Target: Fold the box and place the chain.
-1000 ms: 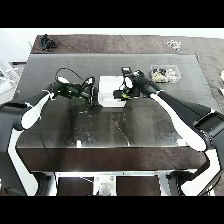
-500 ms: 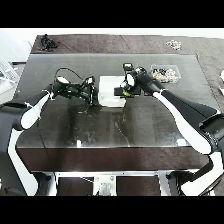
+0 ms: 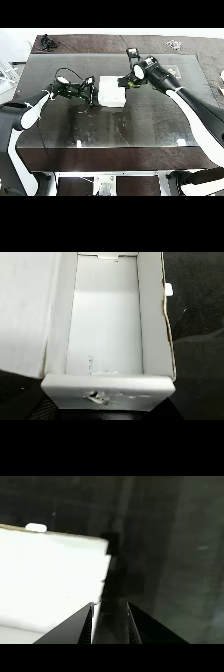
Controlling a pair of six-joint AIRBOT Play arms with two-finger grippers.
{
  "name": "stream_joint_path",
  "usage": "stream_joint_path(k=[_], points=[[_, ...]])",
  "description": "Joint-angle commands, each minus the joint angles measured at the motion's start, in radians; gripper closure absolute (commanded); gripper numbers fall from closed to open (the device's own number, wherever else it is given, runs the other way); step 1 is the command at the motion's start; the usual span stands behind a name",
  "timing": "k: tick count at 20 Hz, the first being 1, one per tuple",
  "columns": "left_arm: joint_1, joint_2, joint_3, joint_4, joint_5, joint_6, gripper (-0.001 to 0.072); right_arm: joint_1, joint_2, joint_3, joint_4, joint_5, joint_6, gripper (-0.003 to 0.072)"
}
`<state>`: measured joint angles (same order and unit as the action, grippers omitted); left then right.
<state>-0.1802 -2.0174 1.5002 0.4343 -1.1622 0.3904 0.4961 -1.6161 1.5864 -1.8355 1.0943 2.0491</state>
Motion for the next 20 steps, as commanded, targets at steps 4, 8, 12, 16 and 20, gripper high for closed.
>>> stream_joint_path(k=[4,8,12,16,20], points=[[0.000,0.000,0.000,0.003,0.001,0.000,0.0116,-0.079,0.046,-0.030,-0.339,-0.026,-0.103,0.0411],[0.000,0.000,0.000,0.003,0.000,0.000,0.0116,-0.243,0.041,-0.091,-0.277,-0.209,-0.208,0.0309],[0.000,0.000,0.000,0.003,0.001,0.000,0.0116,-0.404,0.015,-0.086,-0.112,-0.313,-0.370,0.0309],[0.000,0.000,0.000,0.003,0.000,0.000,0.0117,-0.533,-0.063,-0.008,0.167,-0.327,-0.572,0.0309],[0.000,0.000,0.000,0.003,0.000,0.000,0.0116,-0.590,-0.194,0.138,0.377,-0.299,-0.671,0.0311]])
